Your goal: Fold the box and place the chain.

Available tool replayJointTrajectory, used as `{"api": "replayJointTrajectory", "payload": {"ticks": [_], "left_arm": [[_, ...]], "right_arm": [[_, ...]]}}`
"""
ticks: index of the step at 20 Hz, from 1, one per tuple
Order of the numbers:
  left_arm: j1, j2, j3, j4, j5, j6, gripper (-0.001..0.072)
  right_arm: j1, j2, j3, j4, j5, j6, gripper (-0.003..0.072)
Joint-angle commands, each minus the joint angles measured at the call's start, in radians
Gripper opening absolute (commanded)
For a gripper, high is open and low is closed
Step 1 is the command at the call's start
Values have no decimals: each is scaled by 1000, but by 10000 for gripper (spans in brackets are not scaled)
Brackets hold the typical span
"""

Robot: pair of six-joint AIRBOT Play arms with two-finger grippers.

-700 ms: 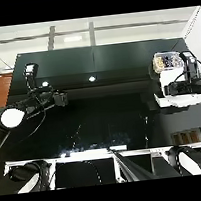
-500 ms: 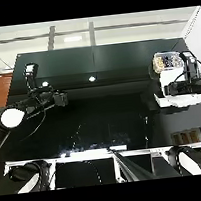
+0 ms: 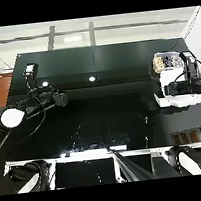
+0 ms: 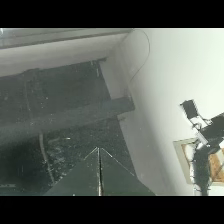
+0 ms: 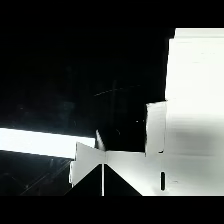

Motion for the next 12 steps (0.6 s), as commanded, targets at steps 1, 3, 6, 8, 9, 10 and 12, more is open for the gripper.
{"api": "replayJointTrajectory", "payload": {"ticks": [1,3,6,8,9,10,12], "left_arm": [[0,1,0,0,7,0,32],[0,0,0,1,25,0,32],[0,-5,0,-9,88,0,32],[1,-10,0,-11,144,0,43],[0,-12,0,-10,180,0,217],[0,-13,0,-10,214,0,602],[1,-16,0,-11,261,-1,709]], "right_arm": [[1,0,0,11,-23,0,19],[1,0,1,60,-99,0,19],[1,-1,0,148,-184,1,20],[0,-2,0,160,-317,5,257],[0,-1,1,159,-386,29,720],[0,-1,1,145,-451,30,713],[-32,-5,10,63,-517,74,712]]}}
